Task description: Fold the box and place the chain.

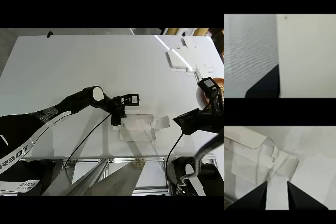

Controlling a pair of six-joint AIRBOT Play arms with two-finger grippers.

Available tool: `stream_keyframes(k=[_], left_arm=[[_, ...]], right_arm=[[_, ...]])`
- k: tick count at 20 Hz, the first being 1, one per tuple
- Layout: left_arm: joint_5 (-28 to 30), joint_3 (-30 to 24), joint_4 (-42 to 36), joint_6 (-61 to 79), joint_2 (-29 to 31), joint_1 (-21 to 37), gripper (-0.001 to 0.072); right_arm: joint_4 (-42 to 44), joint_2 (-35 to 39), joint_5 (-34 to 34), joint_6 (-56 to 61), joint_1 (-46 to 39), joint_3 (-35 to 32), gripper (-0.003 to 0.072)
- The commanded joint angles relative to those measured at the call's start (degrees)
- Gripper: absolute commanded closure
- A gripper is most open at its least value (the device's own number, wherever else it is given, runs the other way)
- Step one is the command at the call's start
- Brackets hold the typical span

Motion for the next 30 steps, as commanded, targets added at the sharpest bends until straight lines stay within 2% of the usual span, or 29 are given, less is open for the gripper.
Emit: stream_keyframes(k=[1,14,20,30], left_arm=[[1.29,-0.04,-0.5,0.2,-0.04,-0.04,0.0705],[0.66,-0.04,-0.33,0.46,-0.59,-0.2,0.0707],[-4.85,-0.02,-0.33,4.72,-0.59,-0.22,0.0709],[-2.14,-0.02,-0.31,4.7,-0.59,-0.22,0.0707]], right_arm=[[0.02,-0.02,-2.19,-1.6,0.07,-2.71,0.0407],[-0.02,-0.02,-4.63,-3.45,0.07,-3.02,0.0406],[0.0,-0.02,-4.81,-4.55,0.07,-3.02,0.0406],[-0.02,-0.02,-4.68,-6.32,0.07,-3.02,0.0406]])
